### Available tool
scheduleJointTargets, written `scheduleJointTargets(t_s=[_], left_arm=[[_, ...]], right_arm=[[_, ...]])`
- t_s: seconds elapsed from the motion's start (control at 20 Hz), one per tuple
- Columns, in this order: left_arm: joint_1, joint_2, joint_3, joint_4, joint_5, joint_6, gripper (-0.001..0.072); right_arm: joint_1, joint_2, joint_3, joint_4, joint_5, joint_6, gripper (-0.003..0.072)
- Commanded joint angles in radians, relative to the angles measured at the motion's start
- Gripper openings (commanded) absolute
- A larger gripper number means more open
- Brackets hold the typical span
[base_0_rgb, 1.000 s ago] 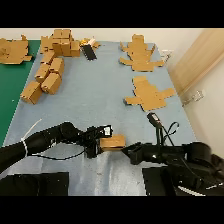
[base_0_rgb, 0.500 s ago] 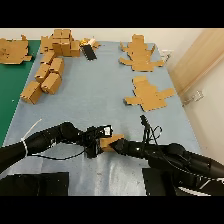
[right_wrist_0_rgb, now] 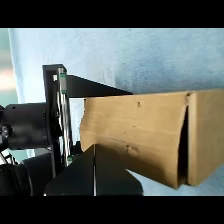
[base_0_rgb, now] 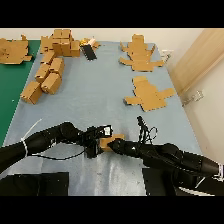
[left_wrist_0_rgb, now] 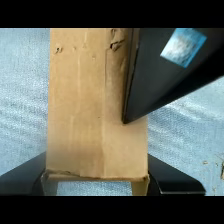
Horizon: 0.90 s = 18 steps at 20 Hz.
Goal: Fold the box.
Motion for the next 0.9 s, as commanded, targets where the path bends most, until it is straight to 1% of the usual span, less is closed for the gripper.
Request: scheduleJointTargets(t_s=[0.0, 0.3, 0.45, 0.6, 0.7, 0.75, 0.8, 0.85], left_arm=[[0.000, 0.001, 0.000, 0.000, 0.000, 0.000, 0.0525], [0.000, 0.001, 0.000, 0.000, 0.000, 0.000, 0.0525], [0.000, 0.001, 0.000, 0.000, 0.000, 0.000, 0.0525], [0.000, 0.001, 0.000, 0.000, 0.000, 0.000, 0.0525], [0.000, 0.001, 0.000, 0.000, 0.000, 0.000, 0.0525], [0.000, 0.001, 0.000, 0.000, 0.000, 0.000, 0.0525], [0.000, 0.001, 0.000, 0.000, 0.000, 0.000, 0.0525], [0.000, 0.001, 0.000, 0.000, 0.000, 0.000, 0.0525]], right_arm=[[0.002, -0.021, 0.000, 0.001, 0.003, 0.000, -0.0003], [0.012, -0.066, 0.000, 0.001, 0.003, 0.019, -0.0003], [0.026, -0.097, 0.001, 0.001, 0.027, 0.046, -0.0002], [0.027, -0.094, 0.003, 0.001, 0.034, 0.046, -0.0003], [0.032, -0.054, 0.003, -0.020, 0.045, 0.042, -0.0002], [0.032, -0.014, 0.002, -0.061, 0.043, 0.042, -0.0002], [0.031, 0.035, 0.002, -0.103, 0.034, 0.042, -0.0002], [0.029, 0.083, 0.002, -0.130, -0.006, 0.042, -0.0002]])
